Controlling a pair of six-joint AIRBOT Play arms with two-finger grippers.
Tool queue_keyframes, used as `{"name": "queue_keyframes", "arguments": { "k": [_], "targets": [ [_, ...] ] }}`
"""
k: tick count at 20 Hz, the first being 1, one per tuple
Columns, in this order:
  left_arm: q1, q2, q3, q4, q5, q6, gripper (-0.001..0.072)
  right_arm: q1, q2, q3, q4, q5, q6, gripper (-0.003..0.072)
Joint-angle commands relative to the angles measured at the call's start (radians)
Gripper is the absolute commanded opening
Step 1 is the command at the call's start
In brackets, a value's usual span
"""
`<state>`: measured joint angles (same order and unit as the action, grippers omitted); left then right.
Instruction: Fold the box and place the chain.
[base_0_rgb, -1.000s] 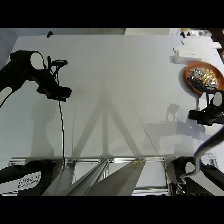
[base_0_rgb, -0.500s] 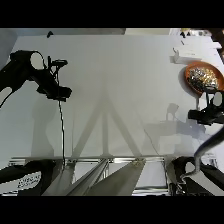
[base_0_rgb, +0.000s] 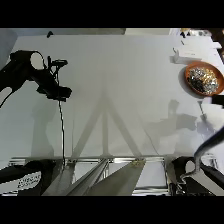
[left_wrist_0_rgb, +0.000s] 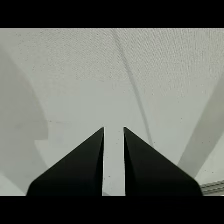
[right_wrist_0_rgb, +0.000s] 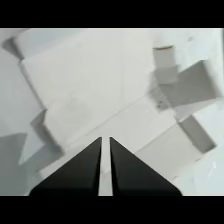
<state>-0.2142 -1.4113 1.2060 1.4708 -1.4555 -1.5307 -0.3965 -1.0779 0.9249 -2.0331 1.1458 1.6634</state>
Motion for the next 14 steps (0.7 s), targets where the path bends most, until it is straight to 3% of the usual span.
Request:
{"name": "queue_keyframes", "arguments": {
  "k": [1, 2, 4, 5, 7, 8, 9, 14],
  "targets": [
    [0.001, 0.000, 0.000, 0.000, 0.000, 0.000, 0.0134, -0.138, -0.006, 0.095, -0.006, -0.010, -0.092, 0.0391],
    [0.001, 0.000, -0.001, 0.000, 0.000, 0.000, 0.0134, -0.161, -0.006, 0.095, 0.037, -0.006, -0.117, 0.0473],
    [0.001, 0.000, 0.000, 0.000, 0.000, 0.000, 0.0134, -0.172, -0.007, 0.095, 0.069, -0.034, -0.211, 0.0468],
    [0.001, 0.000, 0.000, 0.000, 0.000, 0.000, 0.0134, -0.172, -0.012, 0.095, 0.018, -0.064, -0.207, 0.0427],
    [0.001, 0.000, -0.001, 0.000, 0.000, 0.000, 0.0134, -0.179, -0.055, 0.098, -0.080, -0.081, -0.200, 0.0417],
    [0.001, 0.000, 0.000, 0.000, 0.000, 0.000, 0.0134, -0.189, -0.093, 0.098, -0.104, -0.075, -0.205, 0.0445],
    [0.001, 0.000, 0.000, 0.000, 0.000, 0.000, 0.0133, -0.196, -0.143, 0.099, -0.121, -0.058, -0.237, 0.0528],
    [0.001, 0.000, 0.000, 0.000, 0.000, 0.000, 0.0134, -0.198, -0.328, 0.100, -0.355, -0.043, -0.240, 0.0536]
  ]
}}
